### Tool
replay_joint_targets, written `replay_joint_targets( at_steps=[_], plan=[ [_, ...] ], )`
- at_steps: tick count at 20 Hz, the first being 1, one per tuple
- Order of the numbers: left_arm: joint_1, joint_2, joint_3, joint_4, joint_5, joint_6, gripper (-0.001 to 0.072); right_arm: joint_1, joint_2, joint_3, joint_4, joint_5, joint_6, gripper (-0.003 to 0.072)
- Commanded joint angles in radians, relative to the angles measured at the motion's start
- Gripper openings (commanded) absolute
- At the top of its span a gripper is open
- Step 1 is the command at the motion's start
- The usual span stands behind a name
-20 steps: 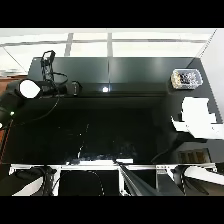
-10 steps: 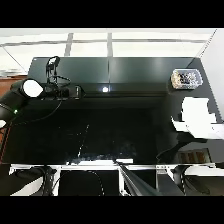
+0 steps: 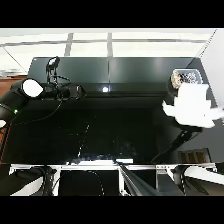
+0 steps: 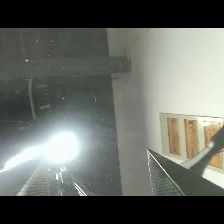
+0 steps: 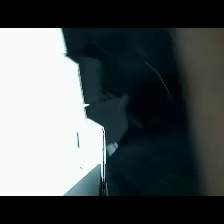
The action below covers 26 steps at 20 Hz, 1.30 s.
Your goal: Fold the box and place the chain.
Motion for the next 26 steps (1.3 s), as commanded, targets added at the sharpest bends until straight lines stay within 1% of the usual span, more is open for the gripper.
replay_joint_targets(
  at_steps=[1,3,5,6,7,9,10,11,12,13,14,15,17,18,19,20,21,23,24,25,26],
  plan=[
    [0.000,-0.001,0.001,0.000,-0.023,0.000,0.0711,0.103,0.153,-0.090,0.248,-0.026,-0.019,0.0015],
    [0.000,-0.001,0.000,0.000,-0.036,0.004,0.0711,0.201,0.225,-0.176,0.334,-0.025,-0.023,0.0015],
    [-0.002,-0.001,0.000,-0.001,-0.034,0.007,0.0711,0.309,0.260,-0.259,0.427,-0.007,-0.023,0.0015],
    [-0.002,-0.001,0.000,-0.001,-0.033,0.008,0.0711,0.372,0.267,-0.308,0.475,-0.021,-0.030,0.0015],
    [-0.002,-0.001,-0.002,-0.003,-0.030,0.013,0.0711,0.435,0.269,-0.362,0.531,-0.061,-0.039,0.0015],
    [-0.010,-0.003,-0.009,-0.008,-0.026,0.039,0.0711,0.592,0.269,-0.495,0.678,-0.213,-0.095,0.0015],
    [-0.016,-0.010,-0.011,-0.020,-0.029,0.054,0.0711,0.685,0.269,-0.564,0.745,-0.333,-0.113,0.0015],
    [-0.021,-0.024,-0.012,-0.037,-0.034,0.088,0.0711,0.771,0.269,-0.615,0.777,-0.447,-0.120,0.0015],
    [-0.024,-0.045,-0.012,-0.053,-0.035,0.119,0.0711,0.858,0.269,-0.649,0.771,-0.546,-0.120,0.0015],
    [-0.023,-0.071,-0.011,-0.080,-0.033,0.153,0.0711,0.925,0.269,-0.667,0.767,-0.611,-0.119,0.0015],
    [-0.006,-0.101,-0.010,-0.134,-0.031,0.197,0.0710,0.986,0.267,-0.674,0.765,-0.655,-0.119,0.0015],
    [0.021,-0.135,-0.004,-0.224,-0.041,0.264,0.0710,1.032,0.266,-0.675,0.764,-0.687,-0.119,0.0015],
    [0.106,-0.233,0.010,-0.541,-0.118,0.526,0.0710,1.085,0.266,-0.675,0.762,-0.722,-0.119,0.0015],
    [0.143,-0.283,0.017,-0.668,-0.172,0.632,0.0705,1.096,0.266,-0.675,0.758,-0.729,-0.119,0.0015],
    [0.169,-0.333,0.027,-0.749,-0.225,0.718,0.0704,1.102,0.266,-0.675,0.750,-0.730,-0.119,0.0015],
    [0.174,-0.377,0.042,-0.778,-0.272,0.779,0.0704,1.106,0.266,-0.676,0.744,-0.728,-0.119,0.0015],
    [0.170,-0.421,0.065,-0.778,-0.333,0.827,0.0702,1.111,0.266,-0.676,0.743,-0.728,-0.119,0.0015],
    [0.138,-0.514,0.123,-0.750,-0.482,0.897,0.0688,1.115,0.266,-0.676,0.744,-0.733,-0.120,0.0015],
    [0.122,-0.555,0.157,-0.698,-0.549,0.926,0.0625,1.114,0.266,-0.676,0.743,-0.734,-0.120,0.0015],
    [0.108,-0.587,0.192,-0.627,-0.596,0.933,0.0592,1.114,0.266,-0.676,0.744,-0.735,-0.120,0.0015],
    [0.097,-0.605,0.218,-0.561,-0.614,0.933,0.0567,1.114,0.266,-0.676,0.743,-0.735,-0.120,0.0015]
  ],
)
